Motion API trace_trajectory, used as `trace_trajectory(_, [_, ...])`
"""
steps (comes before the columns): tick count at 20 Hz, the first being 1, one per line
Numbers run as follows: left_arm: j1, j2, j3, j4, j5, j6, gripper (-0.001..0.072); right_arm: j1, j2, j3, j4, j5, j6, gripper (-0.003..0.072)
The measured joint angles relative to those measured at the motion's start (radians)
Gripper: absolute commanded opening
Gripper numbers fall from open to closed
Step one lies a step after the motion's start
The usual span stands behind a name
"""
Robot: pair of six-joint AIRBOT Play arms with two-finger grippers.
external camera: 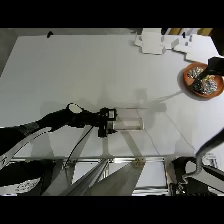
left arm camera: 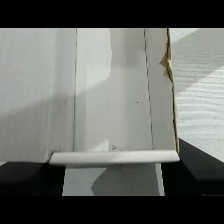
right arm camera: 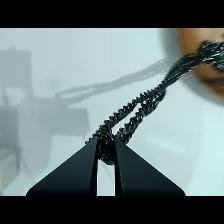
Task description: Fold the box and place the chain.
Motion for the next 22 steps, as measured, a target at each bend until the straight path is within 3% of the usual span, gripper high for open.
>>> trace_trajectory(4, [0.0, 0.0, 0.0, 0.0, 0.0, 0.0, 0.001, 0.132, 0.158, -0.216, 0.048, 0.019, 0.0, 0.0021])
trace_trajectory(9, [0.0, 0.0, 0.0, 0.0, 0.0, 0.0, 0.001, 0.316, 0.297, -0.57, 0.064, -0.093, 0.02, 0.0025])
trace_trajectory(11, [0.0, 0.0, 0.0, 0.0, 0.0, 0.0, 0.001, 0.37, 0.316, -0.679, 0.065, -0.164, 0.026, 0.007])
trace_trajectory(14, [0.0, 0.0, 0.0, 0.0, 0.0, 0.0, 0.001, 0.417, 0.328, -0.777, 0.024, -0.288, 0.039, 0.0061])
trace_trajectory(17, [0.0, 0.0, 0.0, 0.0, 0.0, 0.0, 0.001, 0.434, 0.332, -0.814, -0.106, -0.365, 0.108, 0.0049])
trace_trajectory(18, [0.0, 0.0, 0.0, 0.0, 0.0, 0.0, 0.001, 0.437, 0.332, -0.821, -0.155, -0.377, 0.132, 0.0075])
trace_trajectory(19, [0.0, 0.0, 0.0, 0.0, 0.0, 0.0, 0.001, 0.439, 0.331, -0.825, -0.195, -0.383, 0.146, 0.0224])
trace_trajectory(20, [0.0, 0.0, 0.0, 0.0, 0.0, 0.0, 0.001, 0.441, 0.33, -0.828, -0.216, -0.387, 0.153, 0.0315])
trace_trajectory(22, [0.0, 0.0, 0.0, 0.0, 0.0, 0.0, 0.001, 0.443, 0.328, -0.832, -0.232, -0.406, 0.139, 0.0316])
